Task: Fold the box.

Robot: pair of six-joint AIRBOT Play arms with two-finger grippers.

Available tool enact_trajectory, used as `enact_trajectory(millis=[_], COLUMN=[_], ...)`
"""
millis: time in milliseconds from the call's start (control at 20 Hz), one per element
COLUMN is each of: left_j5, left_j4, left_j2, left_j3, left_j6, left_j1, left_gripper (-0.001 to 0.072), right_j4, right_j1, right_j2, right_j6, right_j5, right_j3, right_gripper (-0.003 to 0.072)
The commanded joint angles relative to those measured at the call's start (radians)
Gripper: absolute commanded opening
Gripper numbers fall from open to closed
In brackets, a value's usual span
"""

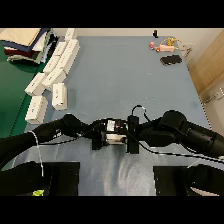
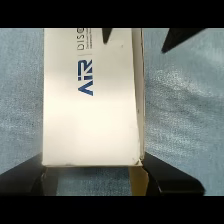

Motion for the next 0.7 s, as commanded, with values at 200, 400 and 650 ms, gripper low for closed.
enact_trajectory(millis=[200,400,650], left_j5=[-0.002,-0.002,-0.002], left_j4=[0.001,0.001,0.001], left_j2=[0.0,0.0,0.0], left_j3=[0.0,0.0,0.0], left_j6=[0.002,0.002,0.002], left_j1=[0.0,0.0,0.0], left_gripper=[0.0526,0.0527,0.0527], right_j4=[0.073,0.132,0.131], right_j1=[0.0,0.005,0.06], right_j2=[0.145,0.249,0.255], right_j6=[0.296,0.548,0.695], right_j5=[0.341,0.768,0.875], right_j3=[-0.188,-0.426,-0.562], right_gripper=[0.0002,0.0002,0.0002])
